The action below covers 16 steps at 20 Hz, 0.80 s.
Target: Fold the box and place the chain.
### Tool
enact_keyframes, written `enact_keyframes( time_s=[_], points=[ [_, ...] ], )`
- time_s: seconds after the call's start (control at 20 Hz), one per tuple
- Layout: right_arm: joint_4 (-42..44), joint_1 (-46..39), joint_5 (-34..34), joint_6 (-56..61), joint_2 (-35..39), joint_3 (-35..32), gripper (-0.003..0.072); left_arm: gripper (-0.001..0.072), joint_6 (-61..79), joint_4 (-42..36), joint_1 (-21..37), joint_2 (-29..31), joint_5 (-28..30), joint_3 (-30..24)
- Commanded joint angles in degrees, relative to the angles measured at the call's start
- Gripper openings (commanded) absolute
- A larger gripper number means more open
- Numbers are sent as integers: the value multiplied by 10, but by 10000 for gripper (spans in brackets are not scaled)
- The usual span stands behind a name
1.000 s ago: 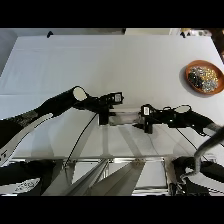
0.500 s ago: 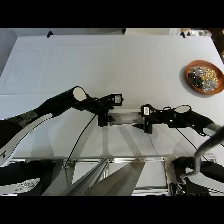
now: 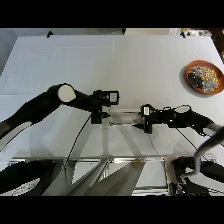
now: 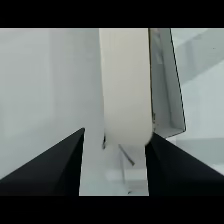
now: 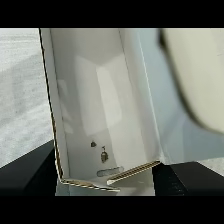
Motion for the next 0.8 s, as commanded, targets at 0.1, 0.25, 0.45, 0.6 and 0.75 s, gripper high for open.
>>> enact_keyframes(
  time_s=[0.1,0.25,0.45,0.6,0.75],
  points=[
    [0,1,0,0,1,0,358,3,-103,30,-13,90,-57,0],
    [0,1,0,0,1,0,358,3,-103,30,-42,80,-105,0],
    [0,1,0,0,1,0,358,3,-130,14,-75,37,-77,-1],
    [0,1,0,0,1,0,358,3,-139,-6,-86,-10,13,-1],
    [0,1,0,0,1,0,358,2,-223,-7,-84,-56,153,-1]
  ],
)
